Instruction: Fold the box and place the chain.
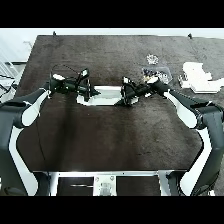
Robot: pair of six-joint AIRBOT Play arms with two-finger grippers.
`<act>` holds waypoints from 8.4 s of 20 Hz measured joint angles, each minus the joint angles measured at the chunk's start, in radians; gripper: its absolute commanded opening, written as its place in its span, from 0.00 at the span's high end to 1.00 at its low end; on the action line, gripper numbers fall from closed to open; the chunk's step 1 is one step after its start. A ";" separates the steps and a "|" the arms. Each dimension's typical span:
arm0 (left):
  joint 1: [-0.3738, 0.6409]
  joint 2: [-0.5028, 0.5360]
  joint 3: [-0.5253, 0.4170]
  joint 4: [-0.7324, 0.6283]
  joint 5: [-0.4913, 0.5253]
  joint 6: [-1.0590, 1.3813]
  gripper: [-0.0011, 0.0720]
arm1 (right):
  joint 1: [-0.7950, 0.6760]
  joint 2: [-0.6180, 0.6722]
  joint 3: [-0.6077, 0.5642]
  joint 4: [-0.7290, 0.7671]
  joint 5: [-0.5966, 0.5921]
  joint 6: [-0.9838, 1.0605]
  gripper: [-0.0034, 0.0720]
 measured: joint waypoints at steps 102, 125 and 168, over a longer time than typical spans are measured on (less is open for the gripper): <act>0.021 0.251 -0.072 0.243 0.003 -0.216 0.02 | 0.000 -0.001 0.000 -0.004 -0.004 0.000 0.31; -0.080 0.225 -0.074 0.482 0.062 -0.241 0.26 | 0.000 -0.001 0.000 -0.004 -0.004 0.000 0.31; 0.020 0.159 -0.072 0.245 -0.091 -0.202 0.96 | 0.000 -0.001 0.000 -0.003 -0.003 0.002 0.31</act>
